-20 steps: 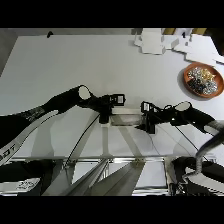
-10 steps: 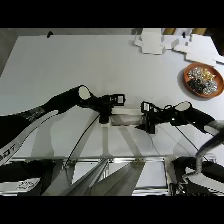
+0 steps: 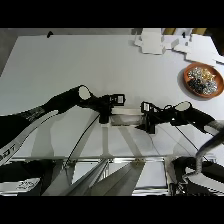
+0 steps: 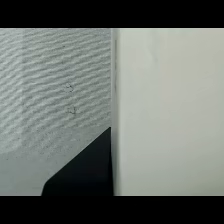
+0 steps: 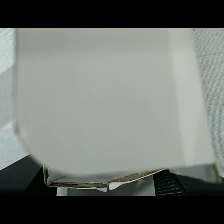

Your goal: Fold the box and place the chain.

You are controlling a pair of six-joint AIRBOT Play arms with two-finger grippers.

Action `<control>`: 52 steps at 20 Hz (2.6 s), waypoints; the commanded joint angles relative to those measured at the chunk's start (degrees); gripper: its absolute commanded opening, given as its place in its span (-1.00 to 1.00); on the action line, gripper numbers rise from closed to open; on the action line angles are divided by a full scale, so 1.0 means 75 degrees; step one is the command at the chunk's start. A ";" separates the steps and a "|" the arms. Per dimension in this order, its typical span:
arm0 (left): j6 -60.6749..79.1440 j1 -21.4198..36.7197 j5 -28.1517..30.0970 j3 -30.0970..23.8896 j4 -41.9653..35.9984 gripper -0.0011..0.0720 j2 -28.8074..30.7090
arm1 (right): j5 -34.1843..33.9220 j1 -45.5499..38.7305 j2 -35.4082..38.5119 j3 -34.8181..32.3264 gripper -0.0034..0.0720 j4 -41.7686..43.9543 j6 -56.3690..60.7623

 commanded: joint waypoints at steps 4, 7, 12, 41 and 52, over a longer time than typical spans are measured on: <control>0.0003 -0.0003 0.0003 0.0003 0.0000 -0.95 0.0000 | 0.0020 0.0009 0.0006 -0.0006 0.18 -0.0003 0.0000; 0.0003 -0.0003 0.0003 0.0003 0.0000 -0.95 0.0000 | 0.0020 0.0009 0.0006 -0.0006 0.18 -0.0003 0.0000; 0.0003 -0.0003 0.0003 0.0003 0.0000 -0.95 0.0000 | 0.0020 0.0009 0.0006 -0.0006 0.18 -0.0003 0.0000; -0.1647 0.0181 -0.0764 0.0003 0.1816 0.79 0.0965 | 0.0020 0.0009 0.0006 -0.0006 0.18 -0.0003 0.0000; -0.3156 0.0152 -0.2637 0.0003 0.2879 -0.97 0.2798 | 0.0020 0.0009 0.0006 -0.0006 0.18 -0.0006 0.0000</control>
